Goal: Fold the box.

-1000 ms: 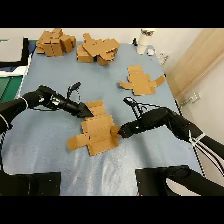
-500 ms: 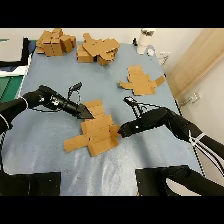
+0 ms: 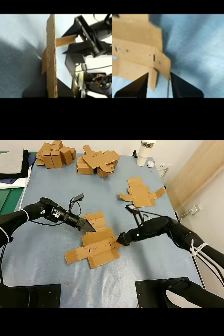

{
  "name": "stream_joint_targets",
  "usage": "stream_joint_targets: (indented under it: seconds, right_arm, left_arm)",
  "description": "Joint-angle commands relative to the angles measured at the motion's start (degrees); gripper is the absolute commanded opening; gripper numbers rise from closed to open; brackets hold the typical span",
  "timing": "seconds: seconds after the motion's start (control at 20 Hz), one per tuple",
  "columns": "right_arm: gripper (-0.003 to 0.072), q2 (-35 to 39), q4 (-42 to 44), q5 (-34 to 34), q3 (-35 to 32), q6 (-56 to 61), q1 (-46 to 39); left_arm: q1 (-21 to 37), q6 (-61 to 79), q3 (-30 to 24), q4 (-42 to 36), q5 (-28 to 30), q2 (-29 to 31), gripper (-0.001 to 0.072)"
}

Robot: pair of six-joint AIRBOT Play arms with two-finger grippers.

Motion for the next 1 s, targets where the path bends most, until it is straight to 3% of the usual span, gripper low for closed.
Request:
stream_joint_targets:
  seconds: [0.0, 0.15, 0.2, 0.4, 0.7, 0.85, 0.95]
  right_arm:
    - [0.0422, 0.04, -5.9, -1.14, 5.66, 7.41, -2.19]
    - [0.0414, 0.04, -6.01, -1.36, 10.6, 10.91, -3.98]
    - [0.0375, 0.02, -6.03, -1.18, 11.3, 11.93, -4.17]
    - [0.0346, -0.79, -6.4, -0.96, 11.39, 15.41, -4.26]
    - [0.0336, -4.55, -6.56, -0.24, 11.37, 15.89, -4.26]
    - [0.0336, -5.09, -6.58, 2.19, 11.37, 15.87, -4.26]
    - [0.0336, -5.09, -6.62, 4.17, 11.37, 15.87, -4.28]
  left_arm:
    - [-2.56, 6.69, 0.0, -0.02, -0.02, 0.85, 0.0007]
    - [-6.25, 12.35, -0.02, -0.02, 1.9, 2.23, 0.0006]
    - [-7.61, 14.08, -0.22, 0.0, 3.72, 3.06, 0.0005]
    - [-13.29, 21.42, -4.37, 1.64, 16.59, 10.01, 0.0005]
    - [-19.26, 33.48, -15.19, 1.95, 36.22, 23.34, 0.0006]
    - [-20.96, 35.82, -16.35, 3.1, 37.35, 25.92, 0.0007]
    - [-21.9, 36.17, -16.35, 5.62, 41.18, 26.25, 0.0007]
